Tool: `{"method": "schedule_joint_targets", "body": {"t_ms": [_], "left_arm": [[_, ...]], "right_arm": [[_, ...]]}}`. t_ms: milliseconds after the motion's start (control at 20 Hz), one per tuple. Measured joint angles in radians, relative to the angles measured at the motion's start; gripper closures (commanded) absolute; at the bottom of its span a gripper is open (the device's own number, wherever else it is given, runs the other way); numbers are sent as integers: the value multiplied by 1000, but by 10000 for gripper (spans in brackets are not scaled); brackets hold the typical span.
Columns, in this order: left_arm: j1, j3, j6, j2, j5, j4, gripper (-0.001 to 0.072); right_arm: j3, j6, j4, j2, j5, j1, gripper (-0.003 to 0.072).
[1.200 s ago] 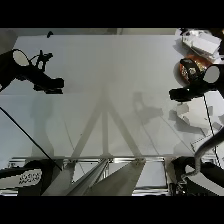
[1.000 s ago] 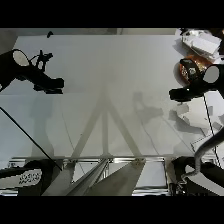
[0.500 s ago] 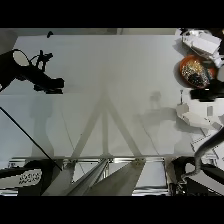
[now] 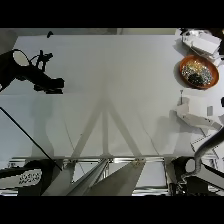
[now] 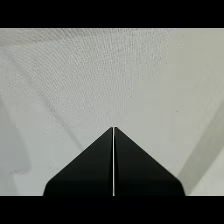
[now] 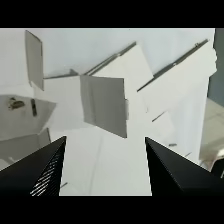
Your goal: Fold the box and place the chain.
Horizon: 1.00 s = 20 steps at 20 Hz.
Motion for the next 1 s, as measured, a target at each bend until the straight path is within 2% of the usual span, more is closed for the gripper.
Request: {"method": "schedule_joint_targets", "body": {"t_ms": [300,350,400,550,600,650,700,1000], "left_arm": [[0,0,0,0,0,0,696],[0,0,0,0,0,0,696],[0,0,0,0,0,0,696],[0,0,0,0,0,0,696],[0,0,0,0,0,0,696],[0,0,0,0,0,0,696],[0,0,0,0,0,0,696],[0,0,0,0,0,0,696]], "right_arm": [[1,-67,-28,-91,5,-61,176],[1,-69,-27,-106,7,-63,201],[1,-73,-24,-119,8,-65,264],[1,-96,3,-150,0,-69,324],[1,-101,15,-161,-7,-69,427],[1,-106,23,-169,-12,-69,563],[1,-113,28,-179,-13,-70,657],[1,-130,56,-195,-3,-55,672]]}}
